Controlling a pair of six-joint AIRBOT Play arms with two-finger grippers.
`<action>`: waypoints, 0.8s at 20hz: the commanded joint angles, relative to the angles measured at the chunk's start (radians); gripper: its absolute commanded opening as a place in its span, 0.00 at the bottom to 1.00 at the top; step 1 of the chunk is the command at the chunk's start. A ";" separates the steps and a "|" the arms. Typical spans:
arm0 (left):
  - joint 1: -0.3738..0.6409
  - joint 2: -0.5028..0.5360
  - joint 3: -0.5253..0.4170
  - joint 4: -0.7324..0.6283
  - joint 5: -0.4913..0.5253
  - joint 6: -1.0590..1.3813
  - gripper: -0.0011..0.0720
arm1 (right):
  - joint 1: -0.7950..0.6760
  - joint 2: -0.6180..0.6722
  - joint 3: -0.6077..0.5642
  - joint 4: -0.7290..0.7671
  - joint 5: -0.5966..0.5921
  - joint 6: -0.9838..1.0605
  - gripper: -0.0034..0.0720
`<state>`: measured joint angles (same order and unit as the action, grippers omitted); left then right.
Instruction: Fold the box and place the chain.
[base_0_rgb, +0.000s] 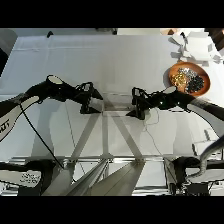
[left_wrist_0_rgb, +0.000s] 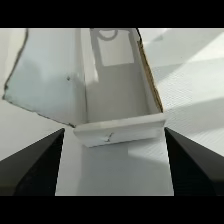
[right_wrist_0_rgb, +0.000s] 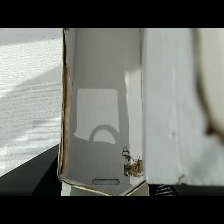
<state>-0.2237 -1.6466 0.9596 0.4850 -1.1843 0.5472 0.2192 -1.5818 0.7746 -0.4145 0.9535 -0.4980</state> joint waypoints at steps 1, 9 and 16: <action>-0.009 -0.011 0.000 0.002 -0.011 -0.039 0.98 | 0.000 0.000 0.000 0.000 0.000 0.000 0.58; -0.046 -0.057 0.000 -0.050 0.016 -0.061 0.98 | 0.000 0.000 0.000 0.000 0.000 0.000 0.58; -0.096 -0.050 0.000 -0.017 0.137 -0.146 0.98 | 0.000 0.000 0.000 0.000 0.000 0.000 0.58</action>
<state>-0.2958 -1.6993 0.9596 0.4438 -1.1069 0.4412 0.2192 -1.5818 0.7746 -0.4149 0.9535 -0.4980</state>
